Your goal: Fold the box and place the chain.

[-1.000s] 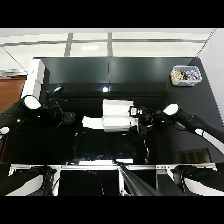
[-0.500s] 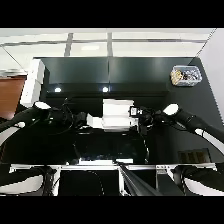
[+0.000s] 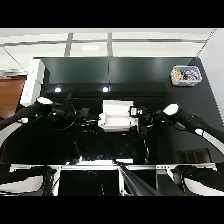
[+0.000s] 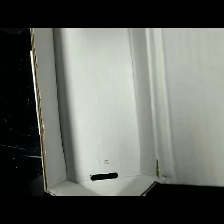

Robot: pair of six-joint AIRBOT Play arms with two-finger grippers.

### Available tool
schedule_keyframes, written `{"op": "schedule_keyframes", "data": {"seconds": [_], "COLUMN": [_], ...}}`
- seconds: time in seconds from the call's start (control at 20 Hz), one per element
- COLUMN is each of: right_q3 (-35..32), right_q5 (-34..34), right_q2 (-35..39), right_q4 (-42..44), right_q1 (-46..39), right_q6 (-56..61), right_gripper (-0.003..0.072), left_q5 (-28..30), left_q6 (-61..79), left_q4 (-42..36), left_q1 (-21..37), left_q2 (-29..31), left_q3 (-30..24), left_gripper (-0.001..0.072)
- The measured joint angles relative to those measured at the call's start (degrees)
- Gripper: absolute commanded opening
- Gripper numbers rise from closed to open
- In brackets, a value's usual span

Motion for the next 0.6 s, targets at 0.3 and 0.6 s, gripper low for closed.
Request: {"op": "schedule_keyframes", "data": {"seconds": [0.3,0.6], "right_q3": [-0.02,0.0], "right_q5": [-0.02,-0.02], "right_q2": [0.0,0.0], "right_q4": [0.02,0.02], "right_q1": [0.0,0.0], "right_q6": [0.02,0.02], "right_gripper": [0.0129,0.0129], "left_q5": [-1.22,2.23], "left_q6": [-4.42,-18.25], "left_q4": [2.32,13.84], "left_q1": [-3.23,-10.82], "left_q2": [-0.11,-0.11], "left_q3": [4.61,10.73], "left_gripper": [0.0495,0.0398]}}
